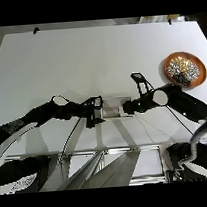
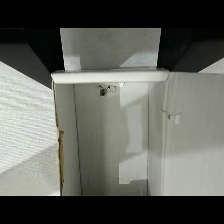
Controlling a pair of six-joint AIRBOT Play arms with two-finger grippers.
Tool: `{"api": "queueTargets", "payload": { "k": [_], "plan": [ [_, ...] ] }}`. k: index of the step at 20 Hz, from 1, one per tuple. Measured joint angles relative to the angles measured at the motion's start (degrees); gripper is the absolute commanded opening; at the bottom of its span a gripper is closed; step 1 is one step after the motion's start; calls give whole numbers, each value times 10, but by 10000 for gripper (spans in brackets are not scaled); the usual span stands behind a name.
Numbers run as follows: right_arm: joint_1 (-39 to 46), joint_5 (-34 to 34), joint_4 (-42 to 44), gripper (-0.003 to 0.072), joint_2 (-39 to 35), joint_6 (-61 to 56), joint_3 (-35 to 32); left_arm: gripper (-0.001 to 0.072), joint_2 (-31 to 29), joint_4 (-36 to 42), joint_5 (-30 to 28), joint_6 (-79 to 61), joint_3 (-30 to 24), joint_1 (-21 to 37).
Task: Fold the box and place the chain.
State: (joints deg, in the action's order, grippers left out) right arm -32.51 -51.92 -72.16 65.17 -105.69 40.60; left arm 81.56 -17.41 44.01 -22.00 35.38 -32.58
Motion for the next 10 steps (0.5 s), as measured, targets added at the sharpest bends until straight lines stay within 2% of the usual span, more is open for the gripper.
{"api": "queueTargets", "payload": {
  "k": [6,10],
  "plan": [
    [-32,-66,-80,339,61,-76,55,311,0,0,0,0,0,0],
    [-48,-78,-108,317,84,-122,71,311,0,0,0,0,0,0]
  ]
}}
